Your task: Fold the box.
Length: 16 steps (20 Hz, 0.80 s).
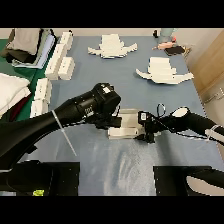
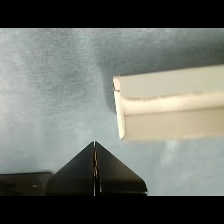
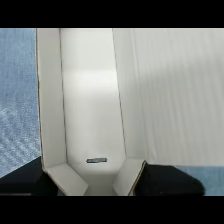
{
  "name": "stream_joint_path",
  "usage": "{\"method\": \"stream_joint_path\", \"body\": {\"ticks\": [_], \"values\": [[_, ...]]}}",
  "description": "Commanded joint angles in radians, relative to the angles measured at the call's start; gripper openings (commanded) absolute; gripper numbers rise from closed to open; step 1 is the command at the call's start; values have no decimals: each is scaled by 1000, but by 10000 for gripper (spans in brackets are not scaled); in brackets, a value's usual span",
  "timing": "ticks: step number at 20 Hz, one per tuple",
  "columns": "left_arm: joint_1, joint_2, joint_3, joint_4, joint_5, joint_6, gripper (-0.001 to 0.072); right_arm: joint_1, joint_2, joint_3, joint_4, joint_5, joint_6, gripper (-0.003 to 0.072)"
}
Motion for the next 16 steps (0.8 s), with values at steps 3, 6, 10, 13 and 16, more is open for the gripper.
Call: {"method": "stream_joint_path", "body": {"ticks": [3, 6, 10, 13, 16], "values": [[78, 145, -35, 14, -37, 373, 16, 1, -1, 0, 0, 0, 0, 599], [227, 291, -209, -137, 80, 832, 16, 1, -1, 0, 0, 0, 0, 600], [480, 417, -468, -595, 315, 1670, 555, 1, -1, 0, 0, 0, 0, 599], [596, 396, -595, -669, 447, 1894, 714, 1, -1, 0, 0, 0, 0, 599], [621, 328, -671, -779, 557, 2174, 714, 1, -1, 0, 0, 0, 0, 600]]}}
